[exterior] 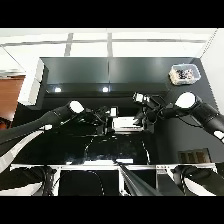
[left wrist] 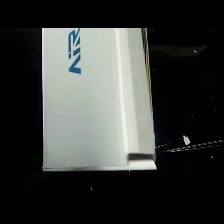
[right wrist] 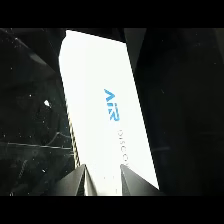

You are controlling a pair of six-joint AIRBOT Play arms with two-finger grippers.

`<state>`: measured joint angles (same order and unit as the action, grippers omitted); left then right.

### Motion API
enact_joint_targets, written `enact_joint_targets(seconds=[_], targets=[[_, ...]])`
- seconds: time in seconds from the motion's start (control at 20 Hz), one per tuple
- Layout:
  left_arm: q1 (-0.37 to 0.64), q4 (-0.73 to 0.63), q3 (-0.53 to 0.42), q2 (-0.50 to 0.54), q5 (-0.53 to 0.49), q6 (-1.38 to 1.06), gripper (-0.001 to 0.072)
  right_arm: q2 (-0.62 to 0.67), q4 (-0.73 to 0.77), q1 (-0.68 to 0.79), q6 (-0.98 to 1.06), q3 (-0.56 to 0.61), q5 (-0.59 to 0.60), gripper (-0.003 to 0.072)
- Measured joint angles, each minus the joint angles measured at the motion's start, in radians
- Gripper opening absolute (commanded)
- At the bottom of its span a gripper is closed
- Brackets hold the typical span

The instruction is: Fold the box and place the chain.

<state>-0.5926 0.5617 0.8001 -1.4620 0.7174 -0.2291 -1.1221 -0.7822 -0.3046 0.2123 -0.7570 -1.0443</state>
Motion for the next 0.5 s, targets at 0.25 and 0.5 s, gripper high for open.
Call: enact_joint_targets(seconds=[0.25,0.5], targets=[[0.0,0.003,0.0,0.0,-0.003,0.0,0.044,0.0,-0.003,0.0,-0.002,0.003,-0.005,0.024],[0.0,0.003,0.0,0.0,-0.004,0.001,0.044,0.0,-0.005,0.0,0.0,0.003,-0.01,0.0186]])
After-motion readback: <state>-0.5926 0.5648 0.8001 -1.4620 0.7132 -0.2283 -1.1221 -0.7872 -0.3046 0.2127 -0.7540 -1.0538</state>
